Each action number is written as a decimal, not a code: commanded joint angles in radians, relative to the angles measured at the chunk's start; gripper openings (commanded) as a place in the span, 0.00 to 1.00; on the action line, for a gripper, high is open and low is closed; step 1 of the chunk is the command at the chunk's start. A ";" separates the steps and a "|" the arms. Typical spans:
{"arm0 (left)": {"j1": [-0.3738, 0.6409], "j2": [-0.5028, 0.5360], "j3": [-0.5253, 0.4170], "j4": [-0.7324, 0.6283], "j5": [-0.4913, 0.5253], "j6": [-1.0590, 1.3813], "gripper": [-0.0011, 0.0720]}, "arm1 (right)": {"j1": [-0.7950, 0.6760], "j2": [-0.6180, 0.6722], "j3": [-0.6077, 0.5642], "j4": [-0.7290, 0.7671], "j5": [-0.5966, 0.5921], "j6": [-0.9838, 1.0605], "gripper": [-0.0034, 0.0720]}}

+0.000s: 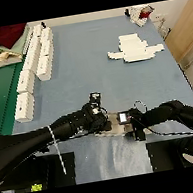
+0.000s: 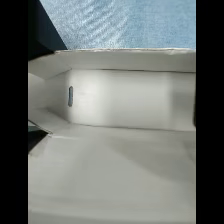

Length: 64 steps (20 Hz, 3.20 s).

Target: Fold the box.

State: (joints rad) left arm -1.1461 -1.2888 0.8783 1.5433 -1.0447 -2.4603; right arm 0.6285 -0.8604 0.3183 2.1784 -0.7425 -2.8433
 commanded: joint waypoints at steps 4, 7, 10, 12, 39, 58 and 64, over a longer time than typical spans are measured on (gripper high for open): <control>-0.001 0.000 0.001 -0.002 0.001 0.006 0.04 | 0.000 0.000 0.000 0.001 0.001 -0.004 0.76; -0.001 0.000 0.001 -0.011 -0.005 0.005 0.84 | 0.000 0.000 0.000 0.001 0.001 -0.004 0.76; 0.000 0.010 0.004 -0.013 -0.022 0.011 0.83 | 0.000 0.000 0.000 0.001 0.001 -0.004 0.76; 0.001 0.032 0.025 -0.012 -0.055 0.038 0.83 | 0.000 0.000 0.000 0.001 0.001 -0.004 0.76; 0.575 0.606 -0.252 -0.463 0.032 1.835 0.97 | 0.000 0.000 0.000 0.000 0.000 -0.004 0.76; 0.589 0.243 -0.438 -1.024 0.231 2.839 0.97 | 0.000 0.000 0.000 0.000 0.001 -0.004 0.76; 0.566 0.217 -0.451 -1.019 0.237 2.779 0.97 | 0.000 0.000 0.000 0.000 0.001 -0.004 0.76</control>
State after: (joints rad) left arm -0.5713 -1.0607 0.4351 0.5282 -0.8131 0.3504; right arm 0.6289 -0.8604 0.3183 2.1780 -0.7418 -2.8475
